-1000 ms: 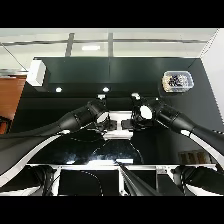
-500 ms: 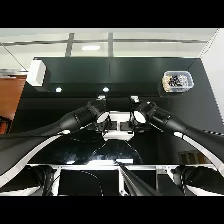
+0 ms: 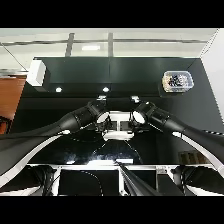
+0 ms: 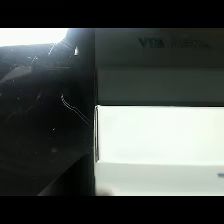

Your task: Fold the box and place the chain.

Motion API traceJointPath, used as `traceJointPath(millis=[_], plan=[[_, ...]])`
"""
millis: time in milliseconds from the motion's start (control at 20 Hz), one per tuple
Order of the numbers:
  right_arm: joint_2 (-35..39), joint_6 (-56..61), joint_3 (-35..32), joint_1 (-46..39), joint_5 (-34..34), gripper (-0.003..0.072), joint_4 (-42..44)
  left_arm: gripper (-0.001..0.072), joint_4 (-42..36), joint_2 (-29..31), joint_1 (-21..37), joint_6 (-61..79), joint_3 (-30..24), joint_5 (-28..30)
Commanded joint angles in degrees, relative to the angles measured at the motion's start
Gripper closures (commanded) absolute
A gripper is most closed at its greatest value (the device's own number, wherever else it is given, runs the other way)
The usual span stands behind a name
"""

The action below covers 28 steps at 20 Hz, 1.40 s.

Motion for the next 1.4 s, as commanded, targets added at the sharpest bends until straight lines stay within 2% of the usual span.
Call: traceJointPath(millis=[0,50,100,250,350,500,650,750,900,950,1000,1100,1200,1250,1350], plan=[[0.1,0.3,0.1,0.0,-0.2,0.0478,0.9,0.0685,-0.1,0.0,0.0,-0.1,0.0,0.1],[0.1,0.3,0.1,0.0,-0.4,0.0595,1.1,0.0685,-0.1,0.0,0.0,-0.1,0.0,0.1],[0.1,0.3,0.1,0.0,-0.6,0.0667,1.1,0.0685,-0.1,0.0,0.0,-0.1,0.0,0.1],[0.1,0.3,0.1,0.0,-0.9,0.0663,1.3,0.0685,-0.1,0.0,0.0,-0.1,0.0,0.1],[1.0,0.3,0.1,-0.2,-0.8,0.0363,0.9,0.0685,-0.1,0.0,0.0,-0.1,0.0,0.1],[5.8,-2.4,0.1,-0.6,0.5,0.0351,-0.3,0.0685,-0.1,0.0,0.0,-0.1,0.0,0.2],[14.3,-4.4,0.1,-1.4,7.0,0.0350,-5.4,0.0685,-0.1,0.0,0.0,-0.1,0.0,0.2],[21.8,-4.6,0.1,-2.4,12.2,0.0350,-15.1,0.0685,-0.1,0.0,0.0,-0.1,0.0,0.2],[28.2,-4.6,0.0,-7.5,13.6,0.0352,-39.3,0.0685,-0.1,0.0,0.0,-0.1,0.0,0.3],[28.2,-4.6,-0.1,-10.7,10.9,0.0352,-45.1,0.0685,-0.1,0.0,0.0,-0.1,0.0,0.3],[28.2,-4.6,-0.9,-15.1,4.0,0.0352,-48.1,0.0685,-0.1,0.0,0.0,-0.1,0.0,0.3],[27.0,-3.8,-2.4,-25.7,-15.0,0.0352,-47.4,0.0685,-0.1,0.0,0.0,-0.1,0.0,0.2],[22.2,2.1,-1.9,-35.1,-28.2,0.0352,-46.3,0.0685,-0.1,0.0,0.0,-0.1,0.0,0.2],[18.7,3.8,-0.2,-38.6,-30.3,0.0352,-44.7,0.0685,-0.1,0.0,0.0,-0.1,0.0,0.1],[9.7,1.9,6.4,-43.9,-28.9,0.0352,-38.9,0.0685,0.1,0.0,0.0,-0.1,0.0,0.4]])
